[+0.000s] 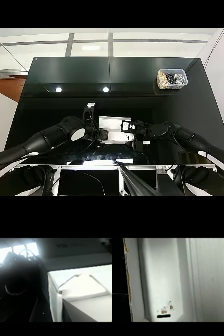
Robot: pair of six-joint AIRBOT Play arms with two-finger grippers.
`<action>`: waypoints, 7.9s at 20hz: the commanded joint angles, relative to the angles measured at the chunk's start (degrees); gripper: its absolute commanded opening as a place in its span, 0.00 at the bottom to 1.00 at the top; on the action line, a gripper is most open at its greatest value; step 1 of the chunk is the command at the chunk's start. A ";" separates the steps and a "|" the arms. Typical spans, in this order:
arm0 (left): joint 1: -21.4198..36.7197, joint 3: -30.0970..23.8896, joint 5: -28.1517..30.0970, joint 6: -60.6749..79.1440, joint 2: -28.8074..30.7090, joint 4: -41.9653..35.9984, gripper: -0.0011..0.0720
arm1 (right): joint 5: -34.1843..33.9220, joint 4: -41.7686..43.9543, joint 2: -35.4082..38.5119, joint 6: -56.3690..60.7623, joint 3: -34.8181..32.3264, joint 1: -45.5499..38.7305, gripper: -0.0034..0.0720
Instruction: Fold the box and place the chain.
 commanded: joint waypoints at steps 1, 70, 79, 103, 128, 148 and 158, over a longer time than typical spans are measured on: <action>-0.90 2.21 -2.47 -2.23 -3.52 2.49 0.49 | 0.02 0.00 0.00 0.02 0.02 0.04 0.77; -1.25 6.03 -9.79 -8.50 -5.18 11.39 0.06 | -0.59 -9.01 8.02 5.01 0.07 0.00 1.00; -1.03 3.45 -6.71 -9.22 -5.18 9.25 0.06 | -1.03 -6.49 7.45 0.52 0.07 0.28 1.00; -1.03 3.45 -6.75 -9.07 -5.18 9.03 0.06 | 13.33 -0.09 2.40 8.44 0.07 11.28 0.56; -1.03 3.45 -6.82 -9.07 -5.18 7.72 0.06 | -10.01 6.54 10.03 71.82 -12.96 -21.53 0.07; -1.05 3.45 -6.86 -7.98 -5.18 7.72 0.06 | -14.27 10.10 6.08 68.61 0.33 -11.56 0.86; -1.03 3.45 -6.84 -8.00 -5.18 7.72 0.06 | -8.31 6.51 2.62 76.17 5.03 -0.46 0.70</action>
